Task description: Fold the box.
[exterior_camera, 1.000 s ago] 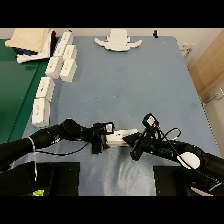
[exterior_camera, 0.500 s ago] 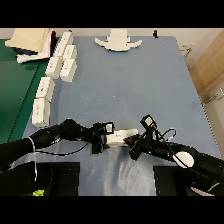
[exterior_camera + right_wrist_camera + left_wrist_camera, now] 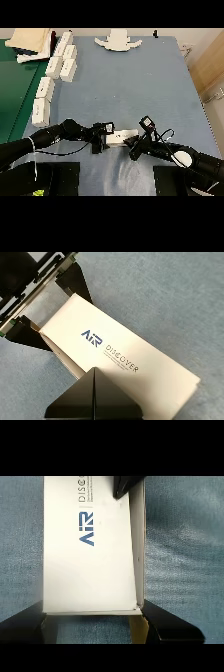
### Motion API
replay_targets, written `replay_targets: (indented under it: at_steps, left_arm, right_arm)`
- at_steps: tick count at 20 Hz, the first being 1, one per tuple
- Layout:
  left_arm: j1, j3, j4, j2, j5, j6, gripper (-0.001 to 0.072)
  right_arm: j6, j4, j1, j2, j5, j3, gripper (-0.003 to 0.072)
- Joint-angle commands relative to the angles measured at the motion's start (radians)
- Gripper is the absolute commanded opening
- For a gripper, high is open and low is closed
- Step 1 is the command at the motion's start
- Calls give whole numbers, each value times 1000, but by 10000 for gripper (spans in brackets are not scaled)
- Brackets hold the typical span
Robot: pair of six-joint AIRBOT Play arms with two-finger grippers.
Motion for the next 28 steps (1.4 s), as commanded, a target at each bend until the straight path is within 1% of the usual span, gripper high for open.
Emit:
replay_targets:
  at_steps: [1,7,12,14,18,22,23,26,28]
  left_arm:
    - [0,0,0,1,0,0,308]
    - [0,0,0,1,0,0,308]
    - [0,0,0,1,0,0,309]
    - [0,0,0,1,0,0,308]
    - [0,0,0,0,0,0,308]
    - [0,0,0,0,0,0,309]
    - [0,0,0,1,0,0,308]
    - [0,0,0,0,0,0,308]
    - [0,0,0,1,0,0,308]
  right_arm:
    - [0,-4,1,-10,28,-3,3]
    - [0,-6,1,5,27,4,2]
    - [0,-7,-10,93,20,54,3]
    - [0,-37,-28,124,19,82,3]
    - [1,-115,-105,127,18,110,3]
    - [1,-196,-252,120,31,163,3]
    - [1,-215,-287,102,62,191,3]
    - [8,-246,-345,-7,240,306,3]
    - [115,-307,-345,-97,335,392,3]
